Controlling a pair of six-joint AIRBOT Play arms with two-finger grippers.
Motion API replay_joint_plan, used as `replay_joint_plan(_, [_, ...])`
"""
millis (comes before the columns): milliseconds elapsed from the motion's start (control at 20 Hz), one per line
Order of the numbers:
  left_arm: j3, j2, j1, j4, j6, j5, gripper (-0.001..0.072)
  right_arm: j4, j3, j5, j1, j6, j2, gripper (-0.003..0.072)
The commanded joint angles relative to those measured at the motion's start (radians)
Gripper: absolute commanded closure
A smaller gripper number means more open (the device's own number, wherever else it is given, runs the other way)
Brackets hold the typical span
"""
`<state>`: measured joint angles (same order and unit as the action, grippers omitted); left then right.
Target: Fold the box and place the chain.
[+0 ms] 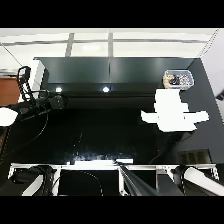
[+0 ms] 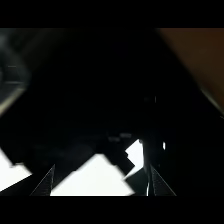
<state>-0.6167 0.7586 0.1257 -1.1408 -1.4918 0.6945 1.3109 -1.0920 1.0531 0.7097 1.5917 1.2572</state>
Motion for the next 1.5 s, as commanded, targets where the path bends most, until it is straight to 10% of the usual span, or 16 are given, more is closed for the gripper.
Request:
replay_joint_plan(0, [-0.001,0.002,0.005,-0.002,0.003,0.015,-0.0002,-0.180,-0.116,0.254,0.220,-0.192,0.197,-0.0024])
replay_joint_plan(150, [-0.001,0.002,0.005,-0.002,0.003,0.017,-0.0002,-0.438,-0.134,0.375,0.293,-0.423,0.356,-0.0024])
replay_joint_plan(500, [-0.001,0.002,0.005,0.002,0.002,0.014,-0.0001,-0.416,-0.240,0.527,0.150,-0.626,0.569,-0.0022])
replay_joint_plan(550, [-0.001,0.002,0.005,0.002,0.002,0.016,-0.0001,-0.394,-0.243,0.521,0.131,-0.629,0.569,0.0021])
replay_joint_plan(650, [-0.001,0.002,0.005,0.003,-0.002,0.018,-0.0002,-0.385,-0.248,0.579,0.109,-0.685,0.568,0.0610])
replay_joint_plan(1000, [-0.001,0.002,0.002,-0.014,-0.001,0.016,-0.0001,-0.507,-0.035,0.621,-0.005,-0.706,0.368,0.0667])
replay_joint_plan(1200, [0.000,0.003,0.006,-0.006,-0.001,0.022,0.0002,-0.703,0.149,0.487,-0.192,-0.703,0.188,0.0667])
replay_joint_plan(1450, [0.000,0.038,0.067,0.009,0.000,0.024,0.0001,-0.969,0.500,-0.036,-0.545,-0.913,-0.175,0.0667])
